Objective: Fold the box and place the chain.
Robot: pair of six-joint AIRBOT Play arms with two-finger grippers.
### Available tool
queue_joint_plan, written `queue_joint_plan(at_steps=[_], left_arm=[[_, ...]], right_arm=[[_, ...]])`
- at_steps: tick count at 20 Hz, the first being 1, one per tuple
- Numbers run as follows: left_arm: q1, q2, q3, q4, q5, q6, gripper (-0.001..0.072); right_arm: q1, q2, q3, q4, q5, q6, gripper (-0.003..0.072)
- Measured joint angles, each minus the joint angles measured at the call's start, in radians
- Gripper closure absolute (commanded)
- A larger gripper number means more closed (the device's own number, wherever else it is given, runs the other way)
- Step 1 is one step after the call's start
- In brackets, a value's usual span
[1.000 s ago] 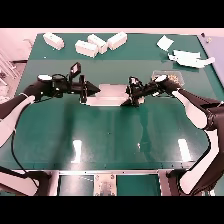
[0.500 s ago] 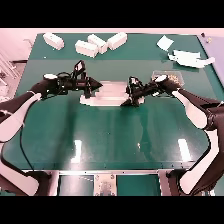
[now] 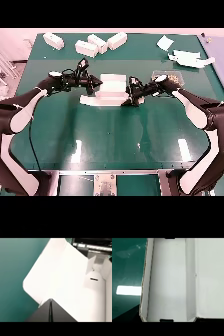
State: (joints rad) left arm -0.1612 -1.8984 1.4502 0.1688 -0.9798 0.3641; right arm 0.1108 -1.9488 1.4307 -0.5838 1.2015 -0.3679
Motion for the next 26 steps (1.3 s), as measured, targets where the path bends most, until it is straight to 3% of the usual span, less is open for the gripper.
queue_joint_plan(at_steps=[19,20,21,22,26], left_arm=[[-0.07,-0.055,0.037,0.158,0.08,-0.049,0.0686],[-0.063,-0.048,0.048,0.159,0.069,-0.056,0.0602],[-0.051,-0.035,0.059,0.158,0.055,-0.062,0.0384],[-0.038,-0.019,0.068,0.152,0.041,-0.066,0.034],[0.034,0.056,0.088,0.155,-0.073,-0.09,0.034]], right_arm=[[0.0,0.0,0.0,-0.002,0.001,-0.001,0.0114],[0.001,0.0,0.0,-0.002,0.002,-0.001,0.0113],[0.001,0.0,0.0,-0.002,0.001,-0.001,0.0114],[0.001,0.0,0.0,-0.002,0.001,0.0,0.0114],[0.001,0.0,0.0,-0.002,0.001,0.0,0.0113]])
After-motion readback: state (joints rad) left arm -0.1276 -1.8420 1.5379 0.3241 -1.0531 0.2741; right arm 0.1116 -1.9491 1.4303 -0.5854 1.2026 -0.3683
